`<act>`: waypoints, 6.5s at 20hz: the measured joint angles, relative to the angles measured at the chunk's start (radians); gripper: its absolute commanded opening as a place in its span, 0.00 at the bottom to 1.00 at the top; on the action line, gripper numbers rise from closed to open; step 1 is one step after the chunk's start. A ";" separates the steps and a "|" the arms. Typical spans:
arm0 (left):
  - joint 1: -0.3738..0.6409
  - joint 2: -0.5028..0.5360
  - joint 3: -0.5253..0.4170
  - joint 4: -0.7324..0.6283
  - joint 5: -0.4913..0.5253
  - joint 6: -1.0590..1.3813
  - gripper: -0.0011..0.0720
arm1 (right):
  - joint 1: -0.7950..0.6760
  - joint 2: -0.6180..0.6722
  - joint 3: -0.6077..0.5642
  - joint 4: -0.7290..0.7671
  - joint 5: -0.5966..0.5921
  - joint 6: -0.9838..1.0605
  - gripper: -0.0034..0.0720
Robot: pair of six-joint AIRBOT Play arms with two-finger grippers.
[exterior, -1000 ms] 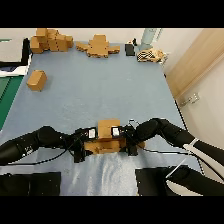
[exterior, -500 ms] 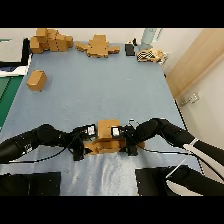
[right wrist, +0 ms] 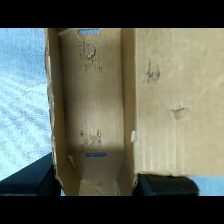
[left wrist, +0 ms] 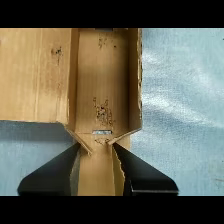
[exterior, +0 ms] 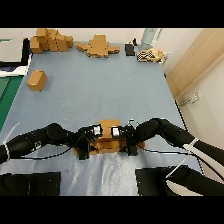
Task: Fold the box.
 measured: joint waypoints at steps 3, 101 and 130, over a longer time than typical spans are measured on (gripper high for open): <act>-0.019 -0.006 0.005 -0.045 0.016 0.037 0.40 | 0.000 0.000 0.000 0.000 0.000 0.000 0.70; -0.012 0.132 0.054 0.232 -0.088 -1.746 0.74 | 0.000 0.000 0.000 0.000 0.000 0.000 0.70; -0.221 -0.085 0.293 0.631 -0.188 -2.228 0.74 | 0.000 0.000 0.000 0.000 0.000 0.000 0.70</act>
